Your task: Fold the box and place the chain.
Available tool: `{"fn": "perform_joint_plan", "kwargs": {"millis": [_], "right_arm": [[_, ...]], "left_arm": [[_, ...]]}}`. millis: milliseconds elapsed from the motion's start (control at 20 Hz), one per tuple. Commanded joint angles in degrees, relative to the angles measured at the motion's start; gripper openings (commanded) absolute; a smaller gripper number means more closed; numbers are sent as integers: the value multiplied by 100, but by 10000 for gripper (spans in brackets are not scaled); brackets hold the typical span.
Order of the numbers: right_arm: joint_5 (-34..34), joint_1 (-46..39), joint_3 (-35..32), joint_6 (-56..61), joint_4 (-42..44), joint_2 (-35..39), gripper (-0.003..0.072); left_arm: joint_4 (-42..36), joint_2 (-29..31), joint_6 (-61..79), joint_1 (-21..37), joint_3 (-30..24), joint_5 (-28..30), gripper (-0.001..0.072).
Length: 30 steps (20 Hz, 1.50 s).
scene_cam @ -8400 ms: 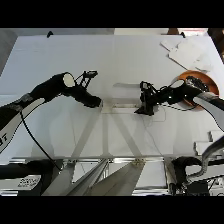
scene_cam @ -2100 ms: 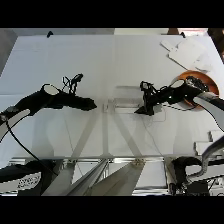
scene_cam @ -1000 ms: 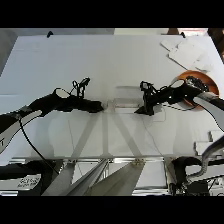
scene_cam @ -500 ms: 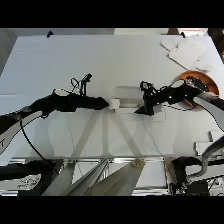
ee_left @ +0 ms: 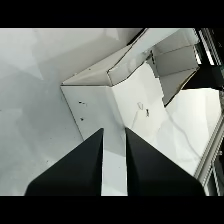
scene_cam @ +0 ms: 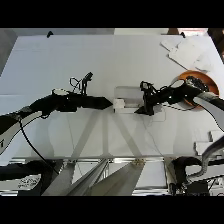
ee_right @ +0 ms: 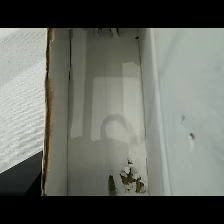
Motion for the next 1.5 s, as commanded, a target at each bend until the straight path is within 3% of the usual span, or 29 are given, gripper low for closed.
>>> {"fn": "perform_joint_plan", "kwargs": {"millis": [0, 500, 600, 650, 900, 1300, 1450], "right_arm": [[2, 0, -2, 0, 0, 0, 500], [2, 0, -2, 0, 0, 0, 500], [2, 0, -2, 0, 0, 0, 500], [2, 0, -2, 0, 0, 0, 500], [2, 0, -2, 0, 0, 0, 500], [2, 0, -2, 0, 0, 0, 500], [2, 0, -2, 0, 0, 0, 500]], "left_arm": [[-37, -4, 39, -7, 4, -4, 160], [-260, -7, 680, -216, 7, 149, 184], [-260, -2, 678, -258, 7, 269, 405], [-260, -2, 678, -264, 7, 323, 419], [-55, -2, 680, -363, 7, 584, 413], [72, 42, 310, -579, 122, 955, 331], [549, 44, -103, -656, 337, 1095, 331]]}}
